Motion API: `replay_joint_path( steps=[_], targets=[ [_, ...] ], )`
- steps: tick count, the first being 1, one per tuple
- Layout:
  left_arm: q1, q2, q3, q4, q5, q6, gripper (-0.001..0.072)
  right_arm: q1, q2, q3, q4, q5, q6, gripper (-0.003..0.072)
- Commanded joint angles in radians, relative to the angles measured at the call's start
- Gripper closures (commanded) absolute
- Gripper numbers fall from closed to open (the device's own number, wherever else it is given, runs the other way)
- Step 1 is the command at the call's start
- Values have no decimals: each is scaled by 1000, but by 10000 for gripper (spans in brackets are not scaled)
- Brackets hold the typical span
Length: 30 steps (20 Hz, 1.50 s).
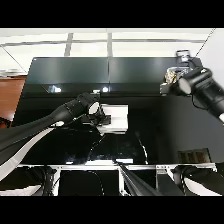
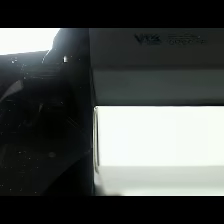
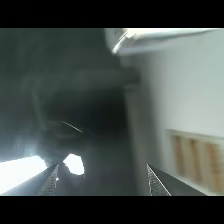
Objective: Fold the box and place the chain.
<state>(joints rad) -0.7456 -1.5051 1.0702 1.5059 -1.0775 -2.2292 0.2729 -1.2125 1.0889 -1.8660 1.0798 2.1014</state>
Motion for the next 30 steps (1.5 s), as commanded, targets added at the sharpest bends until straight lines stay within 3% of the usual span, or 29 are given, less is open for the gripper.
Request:
replay_joint_path(
  steps=[1, 3, 7, 9, 10, 20, 21, 22, 23, 24, 30],
  targets=[
    [0, 0, 0, 1, -4, 1, 685, -252, -112, 47, 232, -237, 10, 75],
    [0, 0, 0, 0, -4, 1, 685, -323, -237, 177, 283, -202, 72, 75],
    [0, 0, 0, 0, -4, 1, 685, -406, -505, 510, 421, -21, 94, 83],
    [0, 0, 0, 0, -7, 1, 685, -423, -597, 616, 503, -6, 95, 108],
    [0, 0, 0, 0, -7, 1, 685, -427, -630, 649, 527, -12, 109, 142],
    [0, 0, 0, 0, -8, 1, 685, -428, -751, 686, 595, -70, 190, 142],
    [0, 0, 0, 0, -8, 1, 685, -426, -755, 686, 599, -67, 175, 169],
    [0, 0, 0, 0, -8, 1, 685, -426, -756, 686, 603, -59, 154, 363],
    [0, 0, 0, 0, -8, 1, 685, -429, -753, 689, 624, -53, 103, 608],
    [0, 0, 0, 0, -8, 1, 685, -432, -745, 694, 646, -47, 37, 670],
    [0, 0, 0, 0, -5, 1, 685, -448, -568, 703, 651, 33, -203, 671]
  ],
)
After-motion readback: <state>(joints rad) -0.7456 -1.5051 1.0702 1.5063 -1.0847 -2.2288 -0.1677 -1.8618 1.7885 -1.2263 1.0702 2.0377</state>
